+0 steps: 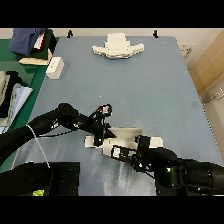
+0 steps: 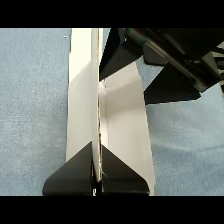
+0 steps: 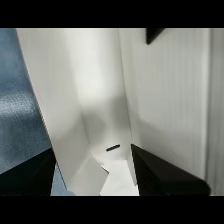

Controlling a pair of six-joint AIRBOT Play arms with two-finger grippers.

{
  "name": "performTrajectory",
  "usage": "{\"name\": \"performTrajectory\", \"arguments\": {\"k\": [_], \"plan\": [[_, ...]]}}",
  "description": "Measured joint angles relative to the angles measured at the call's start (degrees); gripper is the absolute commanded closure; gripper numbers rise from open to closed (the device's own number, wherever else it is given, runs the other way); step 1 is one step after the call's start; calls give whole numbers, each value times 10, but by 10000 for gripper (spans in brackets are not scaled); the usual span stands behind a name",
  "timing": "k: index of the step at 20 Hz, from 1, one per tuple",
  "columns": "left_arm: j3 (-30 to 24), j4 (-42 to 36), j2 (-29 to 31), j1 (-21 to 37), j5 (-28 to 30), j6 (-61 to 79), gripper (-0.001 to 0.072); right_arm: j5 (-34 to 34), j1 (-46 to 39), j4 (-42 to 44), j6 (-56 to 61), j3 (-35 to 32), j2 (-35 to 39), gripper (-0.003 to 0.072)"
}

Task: Fold the box.

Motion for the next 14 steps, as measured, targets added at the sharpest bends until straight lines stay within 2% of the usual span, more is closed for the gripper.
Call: {"name": "performTrajectory", "arguments": {"k": [6, 7, 14], "plan": [[0, 0, 0, 0, 0, 0, 693, 56, 8, -15, 111, 14, 36, -7], [0, 0, 0, 0, 0, 0, 693, 60, 7, -16, 120, 14, 38, -28], [0, 0, 0, 0, 0, 0, 693, 73, 3, -20, 146, 16, 43, -34]]}}
